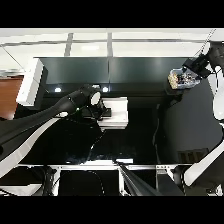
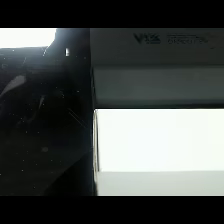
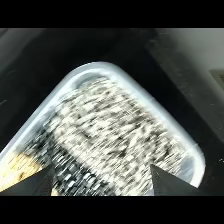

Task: Fold the box and place the chain.

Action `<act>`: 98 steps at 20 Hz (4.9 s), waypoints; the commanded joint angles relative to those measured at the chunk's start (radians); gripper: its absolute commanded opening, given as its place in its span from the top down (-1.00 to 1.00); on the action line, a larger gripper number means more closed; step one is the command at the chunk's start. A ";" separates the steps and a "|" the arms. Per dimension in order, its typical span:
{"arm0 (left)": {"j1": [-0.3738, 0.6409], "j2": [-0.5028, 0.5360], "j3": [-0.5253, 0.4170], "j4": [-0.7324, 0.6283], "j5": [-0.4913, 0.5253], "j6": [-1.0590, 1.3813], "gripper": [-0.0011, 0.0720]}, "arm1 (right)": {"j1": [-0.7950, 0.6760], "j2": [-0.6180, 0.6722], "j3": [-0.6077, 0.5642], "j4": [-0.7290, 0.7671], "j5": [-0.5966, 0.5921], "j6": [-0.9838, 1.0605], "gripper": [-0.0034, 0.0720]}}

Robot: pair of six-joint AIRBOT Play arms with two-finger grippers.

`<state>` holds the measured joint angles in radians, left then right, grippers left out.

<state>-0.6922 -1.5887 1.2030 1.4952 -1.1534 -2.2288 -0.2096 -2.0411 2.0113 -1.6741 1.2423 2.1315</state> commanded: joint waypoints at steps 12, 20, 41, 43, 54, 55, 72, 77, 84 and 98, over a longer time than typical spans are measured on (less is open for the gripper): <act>0.000 0.000 0.000 -0.016 0.000 0.000 0.89 | -0.032 -0.070 0.033 0.028 0.091 -0.060 0.72; 0.000 0.000 0.000 -0.019 -0.002 0.000 0.89 | -0.026 0.188 0.032 0.116 0.110 -0.468 0.86; -0.003 0.000 0.000 -0.019 -0.009 0.000 0.89 | 0.195 0.877 -0.113 0.862 0.300 -0.681 0.86; -0.003 0.000 0.000 -0.019 -0.008 0.000 0.89 | 0.271 0.877 -0.151 0.862 0.298 -0.681 0.86; -0.010 0.000 0.000 -0.019 -0.007 0.006 0.89 | 0.596 0.855 -0.681 0.919 0.007 -0.695 0.86; -0.014 0.000 0.000 -0.020 -0.005 0.023 0.89 | 0.605 0.853 -0.725 0.922 -0.020 -0.697 0.86; -0.034 0.000 0.000 -0.019 0.001 0.026 0.89 | 0.586 0.813 -0.879 0.959 -0.090 -0.706 0.13; -0.034 0.000 0.000 -0.019 0.001 0.026 0.89 | 0.328 0.871 -0.879 0.746 -0.063 -0.715 0.13; -0.034 0.000 0.000 -0.019 0.000 0.026 0.89 | 0.103 0.761 -1.052 0.297 -0.572 -0.346 -1.00; -0.033 0.000 0.000 -0.019 0.000 0.026 0.89 | 0.100 0.386 -0.806 0.346 -0.587 0.011 0.85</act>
<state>-0.7250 -1.5887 1.2030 1.4765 -1.1530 -2.2032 -0.1093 -1.6344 1.1892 -1.3319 0.6395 2.1231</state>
